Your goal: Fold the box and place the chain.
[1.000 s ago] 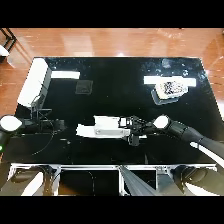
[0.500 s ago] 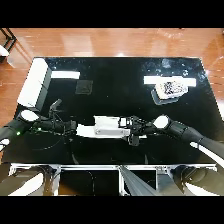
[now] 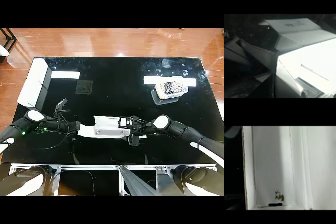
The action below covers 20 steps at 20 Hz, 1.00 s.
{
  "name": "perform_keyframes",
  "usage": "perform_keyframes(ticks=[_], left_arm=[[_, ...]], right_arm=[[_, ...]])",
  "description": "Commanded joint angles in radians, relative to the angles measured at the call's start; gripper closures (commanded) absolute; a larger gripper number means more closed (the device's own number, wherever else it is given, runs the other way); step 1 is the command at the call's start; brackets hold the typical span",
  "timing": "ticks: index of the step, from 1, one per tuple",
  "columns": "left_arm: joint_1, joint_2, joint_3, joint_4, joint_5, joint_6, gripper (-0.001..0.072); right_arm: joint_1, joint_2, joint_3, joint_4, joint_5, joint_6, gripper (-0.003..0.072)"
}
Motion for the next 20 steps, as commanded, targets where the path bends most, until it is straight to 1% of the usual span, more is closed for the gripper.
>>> perform_keyframes(ticks=[1,6,7,8,9,11,13,17,20], left_arm=[[-0.005,-0.001,0.001,0.0,0.006,0.018,0.0682],[-0.026,-0.001,0.001,-0.002,0.037,0.018,0.0679],[-0.027,-0.001,0.002,-0.002,0.035,0.019,0.0639],[-0.026,-0.001,0.004,-0.001,0.025,0.019,0.0487],[-0.026,-0.001,0.009,0.0,0.01,0.027,0.0352],[-0.026,-0.001,0.031,0.0,-0.03,0.044,0.0243],[-0.026,-0.001,0.061,0.0,-0.061,0.047,0.0068],[-0.027,0.0,0.11,0.0,-0.134,0.077,0.0069],[-0.044,0.0,0.115,-0.016,-0.178,0.077,0.0069]], right_arm=[[0.0,0.0,0.001,0.0,0.0,0.0,0.0378],[0.0,0.0,0.001,0.0,0.0,0.0,0.0378],[0.0,-0.001,0.001,0.0,0.0,0.0,0.0378],[0.0,0.0,0.001,0.0,0.0,0.0,0.0378],[0.0,0.0,0.001,0.0,0.0,0.0,0.0378],[0.0,0.0,0.001,0.0,0.0,0.0,0.0378],[0.0,0.0,0.001,0.0,0.0,0.0,0.0378],[0.0,0.0,0.001,0.0,0.0,0.0,0.0378],[0.0,0.0,0.001,0.0,0.0,0.0,0.0378]])
